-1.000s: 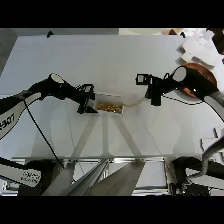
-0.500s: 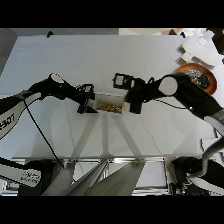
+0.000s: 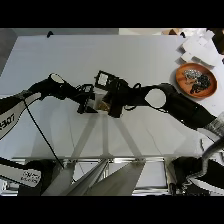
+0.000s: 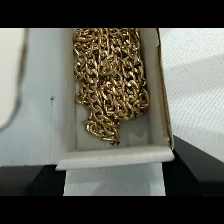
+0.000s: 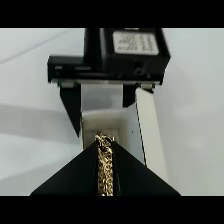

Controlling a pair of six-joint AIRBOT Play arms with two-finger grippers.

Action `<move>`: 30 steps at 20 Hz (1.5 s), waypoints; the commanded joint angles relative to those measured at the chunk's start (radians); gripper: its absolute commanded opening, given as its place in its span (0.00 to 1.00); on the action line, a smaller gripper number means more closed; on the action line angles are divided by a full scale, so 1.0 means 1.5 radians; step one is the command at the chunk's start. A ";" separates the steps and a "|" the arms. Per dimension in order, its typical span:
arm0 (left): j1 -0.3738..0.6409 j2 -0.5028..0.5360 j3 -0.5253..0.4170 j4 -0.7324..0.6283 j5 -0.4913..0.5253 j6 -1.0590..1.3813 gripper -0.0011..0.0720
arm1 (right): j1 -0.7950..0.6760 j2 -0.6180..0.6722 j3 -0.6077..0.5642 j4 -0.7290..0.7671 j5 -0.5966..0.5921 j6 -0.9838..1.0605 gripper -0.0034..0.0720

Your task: Fold the box and place the chain.

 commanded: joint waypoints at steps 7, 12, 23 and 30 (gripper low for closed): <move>0.000 -0.001 0.000 0.000 0.000 0.000 0.30 | 0.007 -0.099 0.001 -0.016 -0.021 0.046 0.06; 0.000 -0.001 0.000 0.000 0.000 0.000 0.30 | 0.006 -0.115 0.000 -0.104 -0.005 0.136 0.06; 0.000 -0.001 0.000 0.000 0.000 0.000 0.30 | -0.009 0.033 0.000 -0.161 0.135 0.069 0.42; 0.000 -0.001 0.000 0.000 0.000 0.000 0.30 | -0.154 0.074 -0.002 -0.163 0.245 0.062 0.42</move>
